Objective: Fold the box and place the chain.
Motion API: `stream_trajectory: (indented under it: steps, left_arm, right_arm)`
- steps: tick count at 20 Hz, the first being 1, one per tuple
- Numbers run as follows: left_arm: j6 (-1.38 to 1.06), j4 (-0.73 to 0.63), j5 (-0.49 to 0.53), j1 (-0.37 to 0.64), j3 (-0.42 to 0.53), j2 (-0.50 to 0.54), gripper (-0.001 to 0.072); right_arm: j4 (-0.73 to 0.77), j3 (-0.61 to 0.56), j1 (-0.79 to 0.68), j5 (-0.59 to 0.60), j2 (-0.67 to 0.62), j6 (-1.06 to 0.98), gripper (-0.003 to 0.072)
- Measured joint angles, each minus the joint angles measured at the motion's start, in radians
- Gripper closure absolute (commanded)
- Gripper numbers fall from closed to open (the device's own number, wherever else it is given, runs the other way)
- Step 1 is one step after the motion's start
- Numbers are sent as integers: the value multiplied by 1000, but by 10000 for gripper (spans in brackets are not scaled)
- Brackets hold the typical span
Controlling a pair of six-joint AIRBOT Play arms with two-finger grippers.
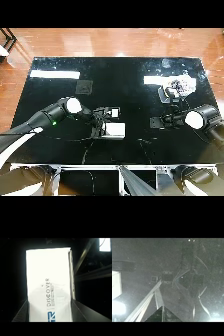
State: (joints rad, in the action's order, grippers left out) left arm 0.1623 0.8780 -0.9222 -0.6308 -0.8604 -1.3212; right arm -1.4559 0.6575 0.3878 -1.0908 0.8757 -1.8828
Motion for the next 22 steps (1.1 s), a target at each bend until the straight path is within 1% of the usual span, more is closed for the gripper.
stream_trajectory:
  steps: [1, 3, 5, 6, 7, 8, 9, 10, 11, 14, 17, 19, 20, 22]
  left_arm:
    - [2, 5, 1, -1, 0, 0, 113]
    - [14, 16, 1, -2, 0, 0, 210]
    - [42, 35, 0, -3, 0, 0, 211]
    - [60, 45, -1, -3, -1, 0, 251]
    - [81, 53, -5, -3, -1, 0, 333]
    - [109, 62, -10, -3, -2, 2, 361]
    - [139, 72, -15, -3, -3, 4, 361]
    - [177, 88, -26, -3, -7, 8, 388]
    - [217, 107, -35, -3, -13, 13, 467]
    - [338, 201, -66, 9, -52, 31, 470]
    - [445, 299, -102, 60, -107, 52, 460]
    - [500, 351, -111, 127, -147, 64, 459]
    - [525, 378, -118, 172, -166, 68, 443]
    - [581, 414, -105, 282, -195, 72, 443]
  right_arm:
    - [0, 0, 0, 0, 0, 0, 666]
    - [0, 0, 0, 1, 0, 0, 666]
    - [0, 0, 0, 3, 0, 0, 666]
    - [0, 0, 0, 7, 0, 0, 666]
    - [0, 0, 0, 10, 0, 0, 666]
    - [0, 0, 0, 11, 0, 0, 666]
    - [0, 0, 0, 15, 0, 0, 666]
    - [0, 0, 0, 17, 0, 0, 666]
    - [0, 0, 0, 18, 0, 0, 666]
    - [0, 0, 0, 21, 0, 0, 666]
    - [-1, 0, 0, 22, 0, 0, 666]
    - [-1, 0, 0, 23, 0, 0, 666]
    - [-1, 0, 0, 23, 0, 0, 666]
    - [-1, 0, 0, 23, 0, 0, 666]
